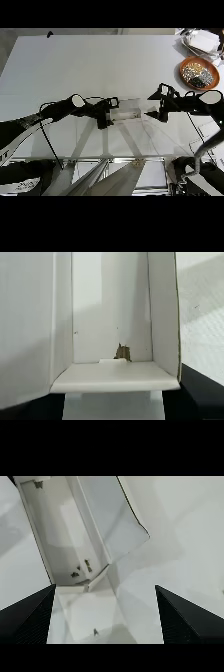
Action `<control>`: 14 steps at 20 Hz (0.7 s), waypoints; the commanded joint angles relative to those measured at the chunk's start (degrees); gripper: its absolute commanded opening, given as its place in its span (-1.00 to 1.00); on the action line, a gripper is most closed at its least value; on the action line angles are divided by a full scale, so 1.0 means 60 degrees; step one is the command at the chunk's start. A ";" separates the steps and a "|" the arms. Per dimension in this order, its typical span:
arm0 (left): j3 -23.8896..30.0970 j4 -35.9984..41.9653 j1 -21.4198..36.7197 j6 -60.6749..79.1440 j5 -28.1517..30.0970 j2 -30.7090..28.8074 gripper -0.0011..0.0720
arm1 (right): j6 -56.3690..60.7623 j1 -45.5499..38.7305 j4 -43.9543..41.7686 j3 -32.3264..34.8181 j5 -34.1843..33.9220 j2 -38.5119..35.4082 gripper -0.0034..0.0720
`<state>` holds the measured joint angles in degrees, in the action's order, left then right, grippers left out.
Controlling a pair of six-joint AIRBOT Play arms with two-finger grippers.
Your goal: Fold the box and place the chain.
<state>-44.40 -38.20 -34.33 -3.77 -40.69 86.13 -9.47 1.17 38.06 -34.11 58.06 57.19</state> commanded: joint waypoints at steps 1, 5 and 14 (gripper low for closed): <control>0.0015 -0.0925 -0.0004 -0.0918 -0.0200 0.0011 -0.39 | -0.0040 -0.0004 -0.0379 -0.0007 0.0233 -0.0004 0.90; 0.0015 -0.0947 0.0000 -0.0827 -0.0317 -0.0251 -0.39 | -0.0044 0.0364 -0.0448 -0.0007 0.0175 -0.0004 0.87; 0.0015 -0.0841 -0.0437 0.0659 -0.0255 -0.0382 -0.39 | -0.0178 0.0943 -0.0335 -0.0004 -0.0015 -0.0004 0.78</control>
